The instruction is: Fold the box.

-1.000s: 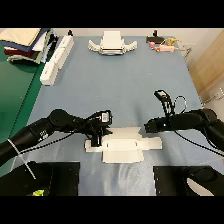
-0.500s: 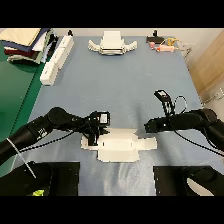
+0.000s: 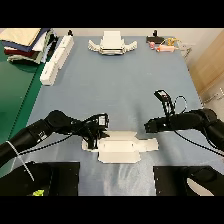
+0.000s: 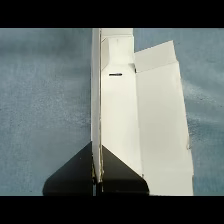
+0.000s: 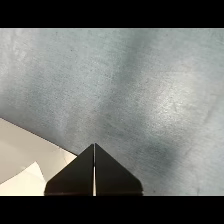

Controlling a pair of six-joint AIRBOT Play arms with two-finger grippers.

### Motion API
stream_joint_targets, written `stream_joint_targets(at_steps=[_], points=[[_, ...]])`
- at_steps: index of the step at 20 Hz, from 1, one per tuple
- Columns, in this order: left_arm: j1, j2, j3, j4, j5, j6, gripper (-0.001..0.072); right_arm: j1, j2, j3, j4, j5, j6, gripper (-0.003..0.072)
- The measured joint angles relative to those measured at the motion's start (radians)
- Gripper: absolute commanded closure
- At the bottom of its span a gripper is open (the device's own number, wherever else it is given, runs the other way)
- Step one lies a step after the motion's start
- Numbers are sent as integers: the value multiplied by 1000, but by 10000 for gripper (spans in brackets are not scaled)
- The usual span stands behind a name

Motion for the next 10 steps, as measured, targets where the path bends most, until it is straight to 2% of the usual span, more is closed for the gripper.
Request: stream_joint_targets(at_steps=[6, 10], points=[[0, 0, -6, -3, -27, -29, 696, 0, 2, 0, 0, -3, 0, 682], [0, 0, -6, -2, -27, -34, 696, 0, 7, 0, 16, -58, 0, 682]])
